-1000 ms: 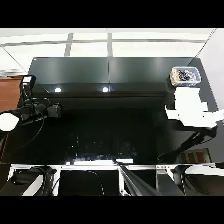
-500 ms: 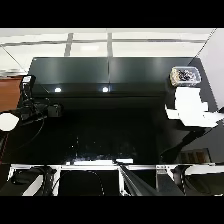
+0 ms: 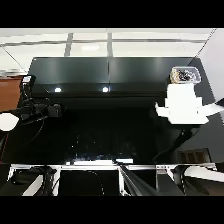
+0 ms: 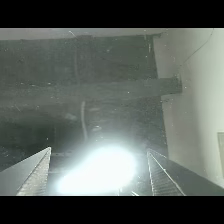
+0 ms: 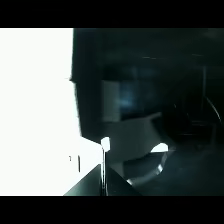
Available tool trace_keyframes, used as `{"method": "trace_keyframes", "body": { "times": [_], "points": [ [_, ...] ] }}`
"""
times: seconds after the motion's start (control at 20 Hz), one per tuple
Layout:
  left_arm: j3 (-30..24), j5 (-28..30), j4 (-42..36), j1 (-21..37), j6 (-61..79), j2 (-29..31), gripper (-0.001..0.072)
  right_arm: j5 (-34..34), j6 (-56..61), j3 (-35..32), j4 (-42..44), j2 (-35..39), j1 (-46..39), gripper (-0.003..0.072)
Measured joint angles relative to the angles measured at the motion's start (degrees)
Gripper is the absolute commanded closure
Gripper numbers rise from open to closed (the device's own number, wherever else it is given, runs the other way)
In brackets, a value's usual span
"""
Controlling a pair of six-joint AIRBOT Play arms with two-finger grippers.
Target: Fold the box and place the chain.
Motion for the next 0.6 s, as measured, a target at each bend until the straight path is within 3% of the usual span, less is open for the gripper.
{"method": "trace_keyframes", "body": {
  "times": [0.15,0.35,0.6],
  "points": [
    [0.00,-0.39,-0.52,0.00,0.00,0.00,0.0003,-2.56,1.53,-10.32,4.02,10.43,3.76,0.0674],
    [0.00,-0.57,-3.67,0.00,0.31,-1.03,0.0003,-10.43,2.12,-28.59,15.52,25.79,12.48,0.0675],
    [1.42,-0.70,-17.90,0.00,7.87,-10.51,0.0003,-26.43,2.51,-47.28,30.80,36.39,31.56,0.0674]
  ]
}}
